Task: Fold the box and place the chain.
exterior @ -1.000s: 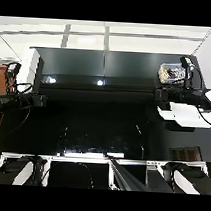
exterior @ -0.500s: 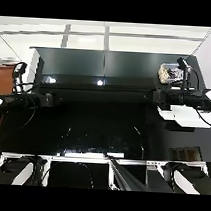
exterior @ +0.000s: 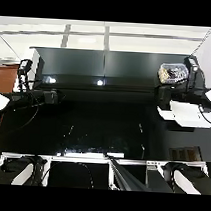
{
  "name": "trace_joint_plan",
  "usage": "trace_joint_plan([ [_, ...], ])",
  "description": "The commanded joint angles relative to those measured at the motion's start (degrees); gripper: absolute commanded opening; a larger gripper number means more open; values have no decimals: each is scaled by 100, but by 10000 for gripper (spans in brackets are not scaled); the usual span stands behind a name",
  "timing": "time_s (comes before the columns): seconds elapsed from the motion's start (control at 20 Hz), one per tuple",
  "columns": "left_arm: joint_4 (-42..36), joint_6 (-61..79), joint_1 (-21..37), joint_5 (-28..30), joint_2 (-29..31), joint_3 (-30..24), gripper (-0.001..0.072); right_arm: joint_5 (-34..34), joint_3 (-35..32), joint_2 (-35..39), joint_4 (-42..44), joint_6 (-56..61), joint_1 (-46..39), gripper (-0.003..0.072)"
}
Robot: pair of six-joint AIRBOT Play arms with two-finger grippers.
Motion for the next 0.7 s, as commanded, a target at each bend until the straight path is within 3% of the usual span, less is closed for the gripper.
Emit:
trace_joint_plan([
  [0.0,59,9,-15,44,-9,2,713,-417,323,-348,-1307,1095,-787,706],
  [0.35,195,11,-15,83,-9,2,713,920,2118,-1554,-1596,861,-3707,700],
  [0.65,-153,-4,-20,81,-7,2,713,1744,2439,-2636,-1596,-114,-5160,700],
])
